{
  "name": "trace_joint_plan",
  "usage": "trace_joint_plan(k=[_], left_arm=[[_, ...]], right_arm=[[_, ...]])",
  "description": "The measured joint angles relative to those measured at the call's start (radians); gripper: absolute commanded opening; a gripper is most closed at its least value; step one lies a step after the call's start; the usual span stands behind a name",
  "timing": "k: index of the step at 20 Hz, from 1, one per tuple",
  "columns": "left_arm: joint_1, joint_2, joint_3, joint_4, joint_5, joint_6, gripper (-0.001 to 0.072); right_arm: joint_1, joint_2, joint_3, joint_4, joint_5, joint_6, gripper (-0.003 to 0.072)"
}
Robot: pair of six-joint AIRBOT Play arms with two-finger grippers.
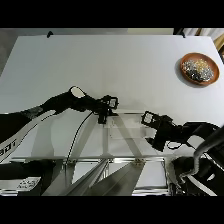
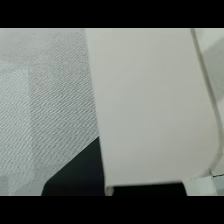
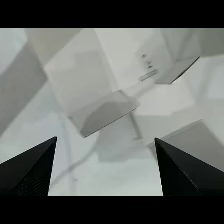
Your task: Fold the box and place the chain.
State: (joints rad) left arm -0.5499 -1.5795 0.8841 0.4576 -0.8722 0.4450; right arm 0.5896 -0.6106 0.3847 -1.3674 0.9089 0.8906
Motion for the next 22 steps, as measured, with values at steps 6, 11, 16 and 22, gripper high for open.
trace_joint_plan(k=[6,11,16,22], left_arm=[[0.000,0.000,0.000,0.000,0.000,0.000,0.0011],[0.000,0.000,0.000,0.000,0.000,0.000,0.0011],[0.000,0.000,0.000,0.000,0.000,0.000,0.0011],[0.000,0.000,0.000,0.000,0.000,0.000,0.0011]], right_arm=[[0.117,0.000,-0.092,-0.076,-0.176,-0.186,0.0700],[0.166,-0.050,-0.115,-0.092,-0.246,-0.183,0.0699],[0.175,-0.132,-0.121,-0.094,-0.332,-0.163,0.0699],[0.177,-0.153,-0.121,-0.097,-0.366,-0.157,0.0695]])
